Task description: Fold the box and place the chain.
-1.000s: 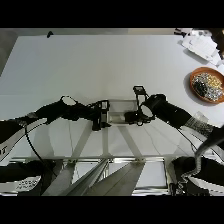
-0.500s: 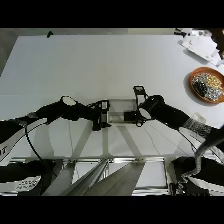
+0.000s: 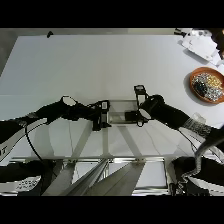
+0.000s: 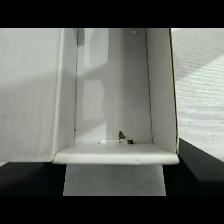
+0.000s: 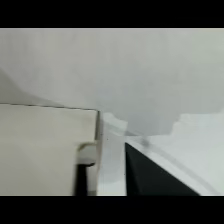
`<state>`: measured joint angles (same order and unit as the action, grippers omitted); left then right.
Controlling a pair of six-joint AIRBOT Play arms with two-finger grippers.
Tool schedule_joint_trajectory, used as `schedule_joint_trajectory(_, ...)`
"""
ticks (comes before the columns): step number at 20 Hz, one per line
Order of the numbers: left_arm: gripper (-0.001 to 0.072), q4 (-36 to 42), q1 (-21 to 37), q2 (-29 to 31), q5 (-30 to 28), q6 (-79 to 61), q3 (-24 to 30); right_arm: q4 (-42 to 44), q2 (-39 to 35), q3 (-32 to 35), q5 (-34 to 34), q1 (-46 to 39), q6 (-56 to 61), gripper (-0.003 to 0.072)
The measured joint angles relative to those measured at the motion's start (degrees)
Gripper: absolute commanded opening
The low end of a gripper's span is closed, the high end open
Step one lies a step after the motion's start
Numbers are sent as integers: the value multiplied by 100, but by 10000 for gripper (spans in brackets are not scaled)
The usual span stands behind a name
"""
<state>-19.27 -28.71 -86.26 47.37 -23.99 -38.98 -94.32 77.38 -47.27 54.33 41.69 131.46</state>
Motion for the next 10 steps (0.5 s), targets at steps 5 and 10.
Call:
schedule_joint_trajectory(5, 325, 26, -2, -2, -9, 20, 0, -74, 59, -9, 35, 4, 39, 18)
schedule_joint_trajectory(10, 325, -7, 0, -2, -7, -9, 0, -175, 111, -4, 146, 2, -24, 243)
